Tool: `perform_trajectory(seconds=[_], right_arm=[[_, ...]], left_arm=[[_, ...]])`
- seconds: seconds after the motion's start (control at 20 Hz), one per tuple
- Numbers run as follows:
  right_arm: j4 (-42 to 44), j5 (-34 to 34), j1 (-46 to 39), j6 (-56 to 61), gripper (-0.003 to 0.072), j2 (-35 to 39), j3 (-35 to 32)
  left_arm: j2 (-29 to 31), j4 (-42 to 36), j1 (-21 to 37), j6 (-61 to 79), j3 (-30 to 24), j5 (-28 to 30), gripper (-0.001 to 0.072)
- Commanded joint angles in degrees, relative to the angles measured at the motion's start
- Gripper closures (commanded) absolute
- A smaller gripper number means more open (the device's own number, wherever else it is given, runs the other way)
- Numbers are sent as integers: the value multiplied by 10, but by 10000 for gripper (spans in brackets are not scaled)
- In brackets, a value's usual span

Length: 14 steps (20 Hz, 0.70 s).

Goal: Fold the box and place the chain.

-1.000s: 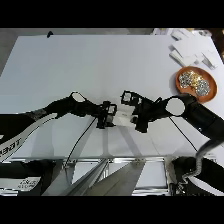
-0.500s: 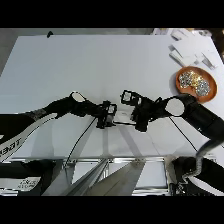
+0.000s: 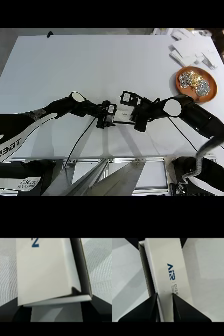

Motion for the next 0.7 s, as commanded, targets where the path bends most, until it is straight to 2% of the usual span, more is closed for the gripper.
perform_trajectory(seconds=[0.0, 0.1, 0.15, 0.5, 0.65], right_arm=[[2, 11, 7, -1, 494, -2, -11], [2, 19, 18, -1, 315, -2, -14], [2, 19, 23, -1, 271, -2, -14], [5, 12, 24, -5, 271, 25, -12], [45, 12, 24, -22, 271, 45, -12]], left_arm=[[0, 0, 0, 1, 0, -2, 638], [0, 0, 0, 1, 0, -2, 638], [0, 0, 0, 1, 0, -2, 638], [0, 0, 0, 1, 0, -2, 638], [0, 0, 0, 1, 0, -2, 638]])
